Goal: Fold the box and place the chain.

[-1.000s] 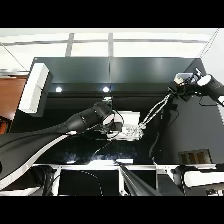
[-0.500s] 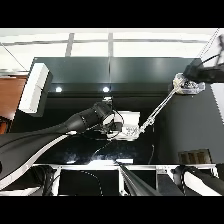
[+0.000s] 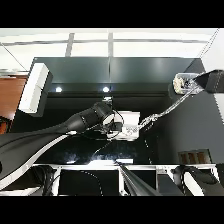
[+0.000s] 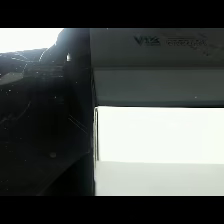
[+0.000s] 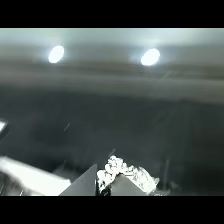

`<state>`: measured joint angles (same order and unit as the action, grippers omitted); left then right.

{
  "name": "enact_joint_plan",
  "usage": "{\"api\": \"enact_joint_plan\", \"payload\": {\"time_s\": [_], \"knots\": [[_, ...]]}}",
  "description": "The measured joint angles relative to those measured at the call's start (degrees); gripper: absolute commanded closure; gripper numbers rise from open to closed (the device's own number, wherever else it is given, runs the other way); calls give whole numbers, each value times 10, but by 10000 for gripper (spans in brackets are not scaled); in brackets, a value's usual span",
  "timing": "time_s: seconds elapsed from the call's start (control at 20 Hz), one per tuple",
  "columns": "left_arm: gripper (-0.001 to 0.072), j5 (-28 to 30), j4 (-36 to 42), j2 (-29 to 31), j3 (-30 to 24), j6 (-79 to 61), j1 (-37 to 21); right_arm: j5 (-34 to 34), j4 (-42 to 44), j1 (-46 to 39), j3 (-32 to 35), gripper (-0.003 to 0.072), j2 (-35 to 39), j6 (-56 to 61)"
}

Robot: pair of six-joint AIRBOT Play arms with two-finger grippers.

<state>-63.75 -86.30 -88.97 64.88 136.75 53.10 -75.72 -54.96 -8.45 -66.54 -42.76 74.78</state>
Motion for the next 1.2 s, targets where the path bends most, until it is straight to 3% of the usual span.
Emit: {"api": "enact_joint_plan", "payload": {"time_s": [0.35, 0.65, 1.05, 1.15, 1.2], "knots": [[680, 0, 0, 0, 0, 0, 0, -35, 84, 99, 92, 678, 11, -2], [680, 0, 0, 0, 0, 0, 0, 33, 143, 214, 182, 677, -27, -3], [680, 0, 0, 0, 0, 0, 0, 99, 144, 282, 212, 666, -122, -3], [680, 0, 0, 0, 0, 0, 0, 103, 143, 289, 213, 336, -134, -4], [680, 0, 0, 0, 0, 0, 0, 103, 139, 289, 213, 293, -138, -5]]}}
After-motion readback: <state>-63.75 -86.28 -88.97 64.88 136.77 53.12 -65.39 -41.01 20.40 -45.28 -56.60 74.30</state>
